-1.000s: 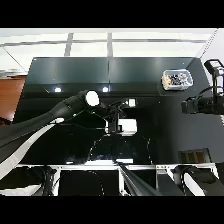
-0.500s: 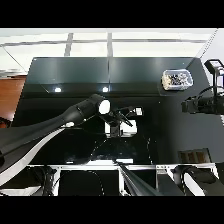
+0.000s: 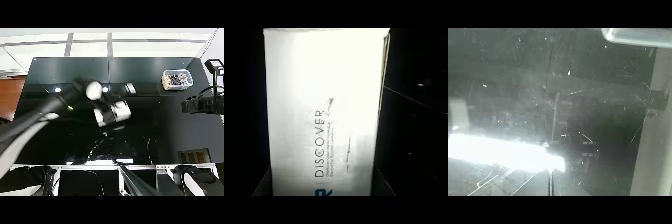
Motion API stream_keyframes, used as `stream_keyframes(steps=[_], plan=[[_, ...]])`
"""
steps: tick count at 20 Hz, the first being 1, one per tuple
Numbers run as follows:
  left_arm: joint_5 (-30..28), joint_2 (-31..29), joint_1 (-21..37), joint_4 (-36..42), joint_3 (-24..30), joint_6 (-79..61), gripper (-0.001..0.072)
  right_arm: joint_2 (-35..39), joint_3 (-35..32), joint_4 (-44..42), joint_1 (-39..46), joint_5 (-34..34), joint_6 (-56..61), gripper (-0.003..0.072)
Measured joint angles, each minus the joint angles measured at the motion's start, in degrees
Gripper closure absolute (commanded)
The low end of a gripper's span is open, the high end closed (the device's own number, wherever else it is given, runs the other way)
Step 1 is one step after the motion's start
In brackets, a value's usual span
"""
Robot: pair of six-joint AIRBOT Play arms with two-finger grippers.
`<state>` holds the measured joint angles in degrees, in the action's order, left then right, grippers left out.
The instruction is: Fold the box and place the chain.
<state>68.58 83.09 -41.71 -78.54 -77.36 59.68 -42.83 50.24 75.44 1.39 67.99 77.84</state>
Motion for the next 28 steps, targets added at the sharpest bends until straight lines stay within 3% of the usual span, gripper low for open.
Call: stream_keyframes(steps=[2,6,12,19,22,28], plan=[[3.6,-3.7,5.4,-1.5,-3.1,3.7,0.0423,0.0,0.0,0.0,0.0,-0.1,0.0,0.067],[5.5,-8.5,18.6,-2.8,-10.4,7.9,0.0423,0.0,0.0,0.0,0.0,-0.9,0.2,0.0671],[-3.3,-8.6,38.8,-3.4,-15.8,11.6,0.0423,0.0,0.0,-0.1,0.0,-3.4,0.4,0.067],[-11.3,2.5,54.2,-3.6,-17.1,12.5,0.0423,0.0,0.0,-0.2,0.0,-4.3,0.4,0.0671],[-13.1,10.2,56.4,-3.5,-20.9,12.5,0.0423,0.0,0.0,-0.3,0.0,-4.3,0.7,0.0671],[-10.8,26.4,57.9,-3.5,-32.7,12.3,0.0423,0.0,0.0,-1.2,0.0,-4.5,1.3,0.067]])
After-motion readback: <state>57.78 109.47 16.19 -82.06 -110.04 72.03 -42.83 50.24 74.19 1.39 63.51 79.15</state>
